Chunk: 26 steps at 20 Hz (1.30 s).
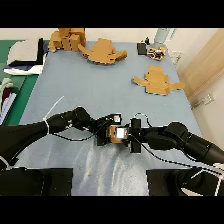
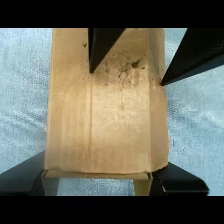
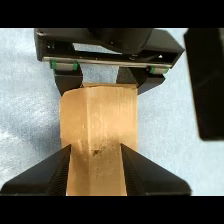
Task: Fold the box.
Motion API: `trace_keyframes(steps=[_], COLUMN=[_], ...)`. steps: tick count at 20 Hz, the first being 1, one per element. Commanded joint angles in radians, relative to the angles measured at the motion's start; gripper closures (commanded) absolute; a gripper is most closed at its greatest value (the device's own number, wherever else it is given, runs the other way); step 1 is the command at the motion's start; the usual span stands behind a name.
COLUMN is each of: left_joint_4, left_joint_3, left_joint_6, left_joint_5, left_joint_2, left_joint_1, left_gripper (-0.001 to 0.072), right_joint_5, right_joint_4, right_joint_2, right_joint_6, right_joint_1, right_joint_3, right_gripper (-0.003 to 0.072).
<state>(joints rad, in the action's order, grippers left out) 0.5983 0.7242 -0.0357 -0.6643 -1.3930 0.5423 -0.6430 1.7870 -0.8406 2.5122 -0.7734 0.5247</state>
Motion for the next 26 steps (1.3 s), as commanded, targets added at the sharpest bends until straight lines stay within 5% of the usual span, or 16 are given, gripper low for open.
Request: trace_keyframes(steps=[1,4,19,22,26], left_joint_4=[0.0,0.0,0.0,0.0,0.0], left_joint_3=[0.0,0.0,0.0,0.0,0.0], left_joint_6=[0.0,0.0,0.0,0.0,0.0], left_joint_5=[0.0,0.0,0.0,0.0,0.0], left_joint_2=[0.0,0.0,0.0,0.0,0.0], left_joint_1=[0.0,0.0,0.0,0.0,0.0], left_gripper=[0.0145,0.0145,0.0145,0.0145,0.0145], right_joint_5=[0.008,0.028,0.033,0.023,0.022], right_joint_4=[-0.003,-0.026,-0.182,-0.166,-0.169], right_joint_2=[0.0,-0.001,0.032,0.038,0.005], right_joint_6=[0.0,-0.008,-0.156,-0.156,-0.156], right_joint_1=[-0.001,-0.001,-0.064,-0.08,-0.082], right_joint_3=[0.0,0.0,0.0,0.0,0.0], right_gripper=[0.0207,0.026,0.0257,0.0095,0.0093])
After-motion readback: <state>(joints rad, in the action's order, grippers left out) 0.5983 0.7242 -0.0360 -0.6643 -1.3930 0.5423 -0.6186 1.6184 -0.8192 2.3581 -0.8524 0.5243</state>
